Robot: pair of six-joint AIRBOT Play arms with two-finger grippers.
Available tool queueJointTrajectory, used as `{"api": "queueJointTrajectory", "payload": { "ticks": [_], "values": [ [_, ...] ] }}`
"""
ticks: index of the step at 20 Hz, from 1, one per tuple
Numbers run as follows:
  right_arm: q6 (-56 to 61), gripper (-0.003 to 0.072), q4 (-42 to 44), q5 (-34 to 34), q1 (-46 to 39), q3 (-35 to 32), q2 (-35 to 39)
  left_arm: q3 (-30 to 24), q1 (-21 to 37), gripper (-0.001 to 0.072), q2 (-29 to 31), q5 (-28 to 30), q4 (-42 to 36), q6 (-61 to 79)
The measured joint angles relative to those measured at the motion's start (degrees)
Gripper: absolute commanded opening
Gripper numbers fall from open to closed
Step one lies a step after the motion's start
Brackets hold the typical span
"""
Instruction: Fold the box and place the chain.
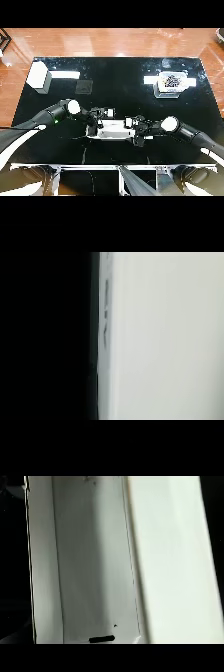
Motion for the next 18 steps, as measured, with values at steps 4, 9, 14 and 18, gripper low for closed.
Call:
{"api": "queueJointTrajectory", "payload": {
  "ticks": [4,9,14,18],
  "values": [
    [-3.32,0.0698,3.28,-0.42,0.00,0.00,-1.25,0.00,0.00,0.0023,0.00,-0.17,0.00,0.00],
    [-4.61,0.0698,3.87,-0.57,-0.22,0.00,-1.73,0.00,0.00,0.0023,0.00,-0.22,0.00,0.00],
    [-4.85,0.0651,3.65,0.15,-2.16,-0.07,-1.84,0.00,0.00,0.0023,0.00,-0.24,0.00,-0.04],
    [-5.03,0.0651,3.63,1.36,-3.02,-0.31,-1.84,0.00,0.00,0.0023,0.00,-0.24,0.02,-0.02]
  ]
}}
